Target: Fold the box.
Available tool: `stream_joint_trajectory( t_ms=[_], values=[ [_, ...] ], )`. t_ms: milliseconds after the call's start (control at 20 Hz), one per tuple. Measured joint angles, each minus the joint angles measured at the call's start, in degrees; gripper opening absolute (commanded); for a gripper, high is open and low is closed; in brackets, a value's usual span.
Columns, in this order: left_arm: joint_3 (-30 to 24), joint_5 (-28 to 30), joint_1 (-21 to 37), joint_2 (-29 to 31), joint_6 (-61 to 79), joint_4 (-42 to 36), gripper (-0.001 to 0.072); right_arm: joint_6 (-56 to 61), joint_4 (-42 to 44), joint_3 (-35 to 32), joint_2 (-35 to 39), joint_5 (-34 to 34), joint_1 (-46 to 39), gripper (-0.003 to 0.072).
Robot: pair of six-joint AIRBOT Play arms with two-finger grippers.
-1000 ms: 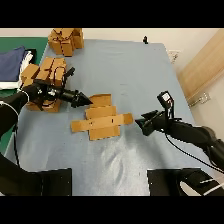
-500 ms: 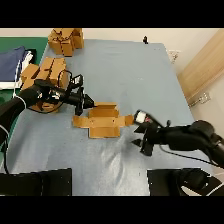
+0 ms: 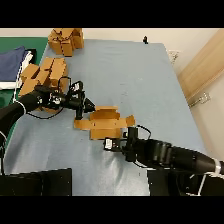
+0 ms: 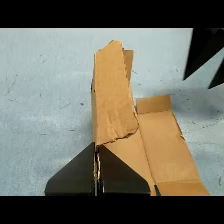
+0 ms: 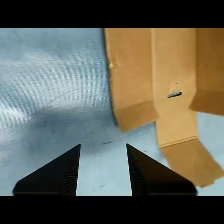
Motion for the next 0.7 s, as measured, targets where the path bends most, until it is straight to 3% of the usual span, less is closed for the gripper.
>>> stream_joint_trajectory(
  t_ms=[150, 300, 450, 700],
  values=[
    [-0.1, -0.3, 0.0, 0.0, 0.0, 0.1, 0.0009, 8.4, -11.1, 0.2, -3.8, 5.2, 0.9, 0.0444],
    [-0.2, -0.4, 0.0, 0.0, 0.0, 0.5, 0.0009, 13.4, -16.2, 0.3, -6.2, 10.4, 0.9, 0.0445],
    [-0.2, -0.5, 0.1, 0.0, 0.0, 1.0, 0.001, 15.5, -15.4, 0.4, -7.0, 12.8, 0.9, 0.0445],
    [-0.2, -0.5, 0.2, 0.0, 0.0, 1.4, 0.0012, 16.7, -10.4, 0.5, -7.5, 11.2, 0.8, 0.0445]
  ],
)
